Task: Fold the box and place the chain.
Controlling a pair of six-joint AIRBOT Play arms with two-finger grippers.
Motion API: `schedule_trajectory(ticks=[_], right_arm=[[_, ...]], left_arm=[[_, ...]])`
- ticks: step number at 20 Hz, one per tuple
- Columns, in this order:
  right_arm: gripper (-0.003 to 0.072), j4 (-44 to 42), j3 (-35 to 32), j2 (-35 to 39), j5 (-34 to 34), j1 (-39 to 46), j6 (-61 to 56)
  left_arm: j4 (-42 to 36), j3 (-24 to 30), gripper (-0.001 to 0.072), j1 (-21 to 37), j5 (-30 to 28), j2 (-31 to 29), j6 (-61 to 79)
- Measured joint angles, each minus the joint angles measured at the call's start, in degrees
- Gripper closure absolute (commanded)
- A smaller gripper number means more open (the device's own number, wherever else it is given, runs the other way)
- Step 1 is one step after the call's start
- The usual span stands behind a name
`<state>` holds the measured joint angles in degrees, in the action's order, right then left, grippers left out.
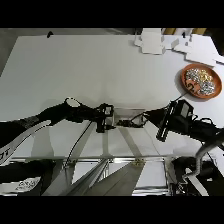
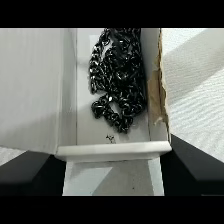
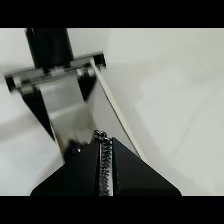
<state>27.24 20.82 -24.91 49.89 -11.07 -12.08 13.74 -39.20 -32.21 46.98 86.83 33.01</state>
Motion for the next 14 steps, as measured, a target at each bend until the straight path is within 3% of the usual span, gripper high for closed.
schedule_trajectory(ticks=[5,10,11,13,14], right_arm=[[0.0665,-10.32,0.0,-1.95,-0.07,0.0,0.11],[0.0663,-3.98,0.0,-7.02,-0.13,0.0,-0.22],[0.0644,-2.05,0.0,-8.57,-0.13,0.0,-0.55],[0.0454,0.96,0.0,-11.72,-0.02,0.0,-1.07],[0.0436,1.97,0.0,-13.11,0.13,0.0,-1.16]], left_arm=[[0.0,0.0,0.022,0.0,0.0,0.0,0.0],[0.0,0.0,0.022,-0.02,0.0,0.0,0.0],[0.0,0.0,0.022,0.0,0.0,0.0,0.0],[0.0,0.0,0.022,-0.02,0.0,0.02,0.0],[0.02,0.0,0.022,-0.02,0.0,0.0,0.0]])
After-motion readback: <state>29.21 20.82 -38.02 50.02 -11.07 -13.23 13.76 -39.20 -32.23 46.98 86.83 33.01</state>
